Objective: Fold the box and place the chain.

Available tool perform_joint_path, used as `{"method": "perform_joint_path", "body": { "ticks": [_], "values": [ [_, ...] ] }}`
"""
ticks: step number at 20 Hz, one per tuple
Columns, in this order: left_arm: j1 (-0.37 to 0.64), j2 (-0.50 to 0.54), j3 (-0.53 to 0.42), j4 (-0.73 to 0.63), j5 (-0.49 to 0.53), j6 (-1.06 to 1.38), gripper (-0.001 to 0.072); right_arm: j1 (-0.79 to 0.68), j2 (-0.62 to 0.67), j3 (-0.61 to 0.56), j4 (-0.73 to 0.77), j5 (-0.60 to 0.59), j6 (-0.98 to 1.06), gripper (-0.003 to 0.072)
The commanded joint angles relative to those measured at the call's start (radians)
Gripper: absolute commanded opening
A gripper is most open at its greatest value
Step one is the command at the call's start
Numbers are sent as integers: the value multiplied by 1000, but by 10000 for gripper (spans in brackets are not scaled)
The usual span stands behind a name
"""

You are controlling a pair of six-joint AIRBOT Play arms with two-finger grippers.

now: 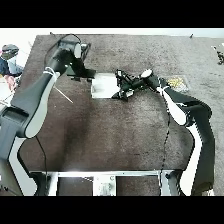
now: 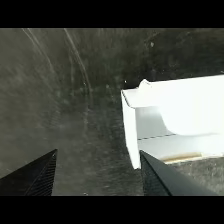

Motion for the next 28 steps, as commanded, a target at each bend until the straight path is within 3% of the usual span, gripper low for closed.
{"method": "perform_joint_path", "body": {
  "ticks": [1, 4, 8, 10, 14, 17, 18, 20, 23, 25, 28],
  "values": [
    [49, 44, 4, -136, 43, 225, 560, 0, 0, 0, 0, 0, 0, 390],
    [83, 49, 3, -154, 61, 311, 559, 0, 0, 0, 0, 0, 0, 390],
    [99, 50, -10, -161, 169, 469, 560, 0, 1, 0, 0, 0, 0, 390],
    [143, 50, -34, -323, 194, 657, 560, 0, 0, 0, 0, 0, 0, 390],
    [289, 47, -134, -811, 198, 1201, 560, 0, 0, 0, 0, 0, 0, 390],
    [360, 45, -248, -994, 203, 1519, 560, 0, 0, 0, 0, 0, 0, 390],
    [366, 45, -286, -1004, 196, 1606, 562, 0, 0, 0, 0, 0, 0, 390],
    [368, 45, -362, -1003, 200, 1743, 715, 0, 0, 0, 0, 0, 0, 390],
    [368, 45, -456, -1024, 270, 1830, 716, 0, 1, 0, 0, 0, 0, 390],
    [368, 8, -461, -1041, 272, 1854, 716, 0, 0, 0, 0, 0, 0, 390],
    [368, -80, -421, -1065, 196, 1873, 715, 0, 0, 0, 0, 0, 0, 390]
  ]
}}
